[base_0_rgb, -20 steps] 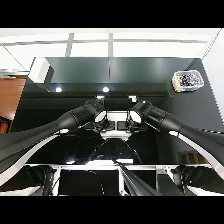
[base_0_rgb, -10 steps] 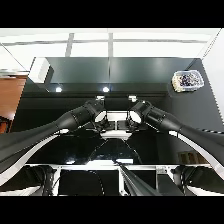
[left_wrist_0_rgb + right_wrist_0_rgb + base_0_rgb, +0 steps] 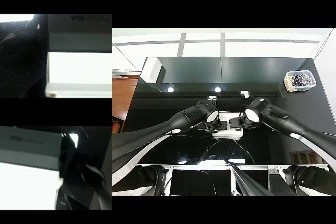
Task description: Fold the box and place the chain.
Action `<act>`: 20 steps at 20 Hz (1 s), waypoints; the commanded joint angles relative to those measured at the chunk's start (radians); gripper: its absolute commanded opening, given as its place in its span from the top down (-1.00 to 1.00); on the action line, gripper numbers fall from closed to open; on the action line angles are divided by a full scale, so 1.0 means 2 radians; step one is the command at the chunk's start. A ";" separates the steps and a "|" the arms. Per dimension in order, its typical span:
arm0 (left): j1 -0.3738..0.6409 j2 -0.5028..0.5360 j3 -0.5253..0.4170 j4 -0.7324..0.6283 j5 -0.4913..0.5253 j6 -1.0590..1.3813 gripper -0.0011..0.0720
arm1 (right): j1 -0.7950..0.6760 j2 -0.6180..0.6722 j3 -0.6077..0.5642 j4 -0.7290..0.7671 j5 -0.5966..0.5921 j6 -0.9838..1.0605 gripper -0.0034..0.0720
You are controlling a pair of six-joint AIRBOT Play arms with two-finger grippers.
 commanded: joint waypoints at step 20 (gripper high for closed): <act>0.000 0.000 0.000 0.000 -0.003 0.000 0.89 | -0.492 -0.147 0.166 -0.081 -0.165 -0.168 -0.99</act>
